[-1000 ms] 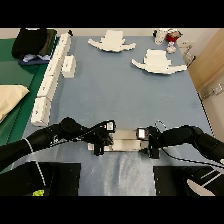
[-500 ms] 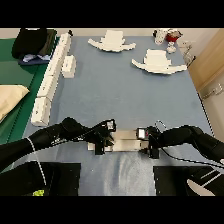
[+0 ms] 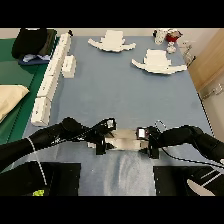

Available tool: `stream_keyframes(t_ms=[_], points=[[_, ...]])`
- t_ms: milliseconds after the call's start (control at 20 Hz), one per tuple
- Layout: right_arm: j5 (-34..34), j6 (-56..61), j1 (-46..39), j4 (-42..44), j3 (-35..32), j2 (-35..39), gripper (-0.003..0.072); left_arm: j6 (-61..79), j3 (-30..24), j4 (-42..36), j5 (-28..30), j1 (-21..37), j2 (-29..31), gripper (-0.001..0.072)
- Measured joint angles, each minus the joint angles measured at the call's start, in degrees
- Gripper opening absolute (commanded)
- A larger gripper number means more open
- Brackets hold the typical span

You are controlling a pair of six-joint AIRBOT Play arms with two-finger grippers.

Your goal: Fold the box.

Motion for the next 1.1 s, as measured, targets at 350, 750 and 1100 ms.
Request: stream_keyframes(t_ms=[350,750,1100], points=[[0.0,-0.1,0.0,0.0,0.0,0.0,0.0436,-9.7,0.2,6.6,0.0,0.6,1.7,0.0013],[0.0,-0.1,0.0,-0.1,0.0,0.0,0.0436,-64.8,1.4,33.5,-10.0,13.8,16.4,0.0014],[0.0,-0.1,0.0,-0.1,0.0,0.0,0.0436,-86.0,-0.6,40.9,-22.7,29.1,17.9,0.0013]])
